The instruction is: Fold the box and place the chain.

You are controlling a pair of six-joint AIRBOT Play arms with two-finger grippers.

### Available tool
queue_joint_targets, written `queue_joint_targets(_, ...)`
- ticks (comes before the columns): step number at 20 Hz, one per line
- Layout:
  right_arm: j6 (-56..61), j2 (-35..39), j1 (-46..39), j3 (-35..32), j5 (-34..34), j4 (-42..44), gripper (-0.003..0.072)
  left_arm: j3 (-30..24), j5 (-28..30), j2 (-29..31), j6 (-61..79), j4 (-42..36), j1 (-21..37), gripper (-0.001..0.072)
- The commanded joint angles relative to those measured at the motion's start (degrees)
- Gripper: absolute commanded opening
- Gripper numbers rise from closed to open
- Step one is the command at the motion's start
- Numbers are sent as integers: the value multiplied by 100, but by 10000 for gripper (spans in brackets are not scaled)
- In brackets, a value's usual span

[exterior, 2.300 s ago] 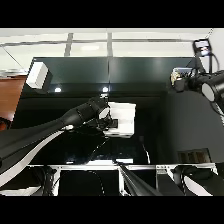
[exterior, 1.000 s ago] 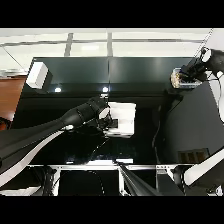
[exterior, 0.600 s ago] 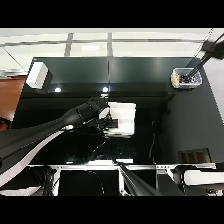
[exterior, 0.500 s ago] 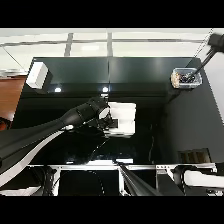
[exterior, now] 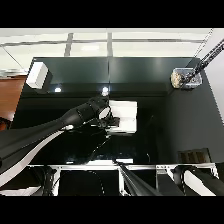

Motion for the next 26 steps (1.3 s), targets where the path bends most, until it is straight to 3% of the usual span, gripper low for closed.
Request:
queue_joint_targets(1, -83, 426, 205, -7, 540, 448, 10, 0, 83, 4, 2, 2, -2, 32)
queue_joint_targets(4, -83, 551, 739, -7, 920, 538, 8, 0, 79, 4, 2, 2, -2, 31)
queue_joint_targets(8, -260, 564, 1141, -7, 1318, 1537, 8, 0, 79, 4, 2, 2, -2, 31)
queue_joint_targets(11, -273, 562, 1316, -79, 1537, 1770, 9, 0, 76, 4, 2, 2, -2, 31)
queue_joint_targets(17, -352, 544, 1744, -573, 1493, 2415, 8, 0, 72, 4, 2, 2, -2, 31)
queue_joint_targets(21, -568, 518, 1971, -1021, 1231, 3536, 11, 0, 72, 4, 2, 0, -2, 31)
queue_joint_targets(26, -730, 448, 2170, -1987, 1060, 3484, 11, 0, 74, 4, 2, 0, -2, 31)
